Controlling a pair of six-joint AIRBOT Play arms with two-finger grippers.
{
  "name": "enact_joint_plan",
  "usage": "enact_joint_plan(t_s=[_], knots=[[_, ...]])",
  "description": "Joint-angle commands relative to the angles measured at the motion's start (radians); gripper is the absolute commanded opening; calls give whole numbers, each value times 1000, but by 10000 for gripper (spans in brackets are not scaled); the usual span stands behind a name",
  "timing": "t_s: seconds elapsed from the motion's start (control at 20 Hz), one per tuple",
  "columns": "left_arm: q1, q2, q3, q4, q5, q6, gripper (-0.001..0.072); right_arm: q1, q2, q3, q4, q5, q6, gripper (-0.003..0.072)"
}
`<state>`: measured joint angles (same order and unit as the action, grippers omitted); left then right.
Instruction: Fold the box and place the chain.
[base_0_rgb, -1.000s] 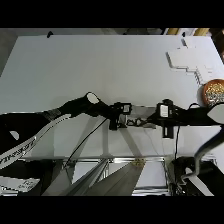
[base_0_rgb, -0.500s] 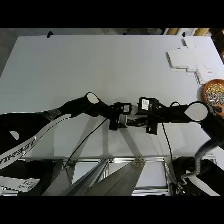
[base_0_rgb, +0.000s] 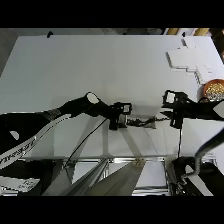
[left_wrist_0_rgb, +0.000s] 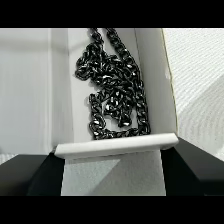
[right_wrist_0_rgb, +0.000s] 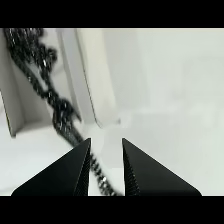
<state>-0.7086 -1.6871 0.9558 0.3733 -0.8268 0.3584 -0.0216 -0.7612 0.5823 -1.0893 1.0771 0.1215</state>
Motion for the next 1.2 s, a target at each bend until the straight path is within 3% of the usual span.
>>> enact_joint_plan(t_s=[0.0,0.3,0.65,0.8,1.0,1.15], knots=[[0,0,0,0,0,0,207,-85,-76,-50,-33,0,-127,187],[0,0,0,0,0,0,207,-85,-248,-65,-5,-24,-262,177],[0,0,0,0,0,0,207,-15,-341,-65,-2,-58,-313,147],[0,0,0,0,0,0,207,-15,-339,-65,-14,-42,-289,19],[0,0,0,0,0,0,207,-15,-238,-65,-79,-11,-163,19],[0,0,0,0,0,0,207,-15,-89,-65,-18,56,-66,19]])
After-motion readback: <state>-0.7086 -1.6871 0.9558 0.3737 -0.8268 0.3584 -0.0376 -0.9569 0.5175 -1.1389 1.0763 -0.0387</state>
